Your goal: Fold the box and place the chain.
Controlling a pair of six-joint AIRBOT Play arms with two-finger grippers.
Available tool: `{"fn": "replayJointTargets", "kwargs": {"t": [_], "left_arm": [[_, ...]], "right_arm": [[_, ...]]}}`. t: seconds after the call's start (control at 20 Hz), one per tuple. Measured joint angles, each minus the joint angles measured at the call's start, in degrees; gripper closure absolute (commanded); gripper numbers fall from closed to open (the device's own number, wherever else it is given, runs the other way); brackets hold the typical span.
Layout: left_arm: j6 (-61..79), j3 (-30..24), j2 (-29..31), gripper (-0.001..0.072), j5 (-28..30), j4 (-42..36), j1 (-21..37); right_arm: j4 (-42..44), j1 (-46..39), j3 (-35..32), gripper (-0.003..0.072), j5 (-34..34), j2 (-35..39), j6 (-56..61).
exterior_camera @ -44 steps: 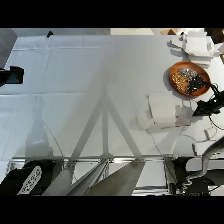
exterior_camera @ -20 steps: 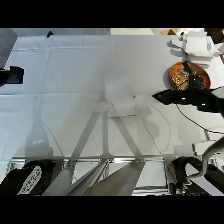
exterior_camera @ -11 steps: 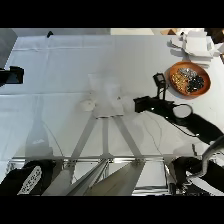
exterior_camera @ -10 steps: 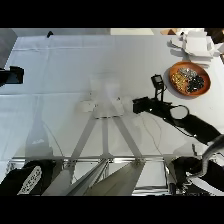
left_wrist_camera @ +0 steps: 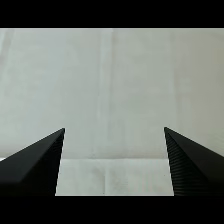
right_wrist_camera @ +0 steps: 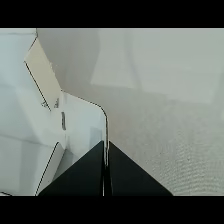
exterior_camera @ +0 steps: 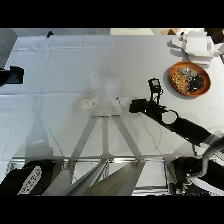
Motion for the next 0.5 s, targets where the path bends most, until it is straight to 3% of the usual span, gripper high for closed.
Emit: {"fn": "replayJointTargets", "kwargs": {"t": [0.5], "left_arm": [[0.0, 0.0, 0.0, 0.0011, 0.0, 0.0, 0.0]], "right_arm": [[-0.5, 0.2, 0.0, 0.0676, -2.0, 0.0, 1.3]]}}
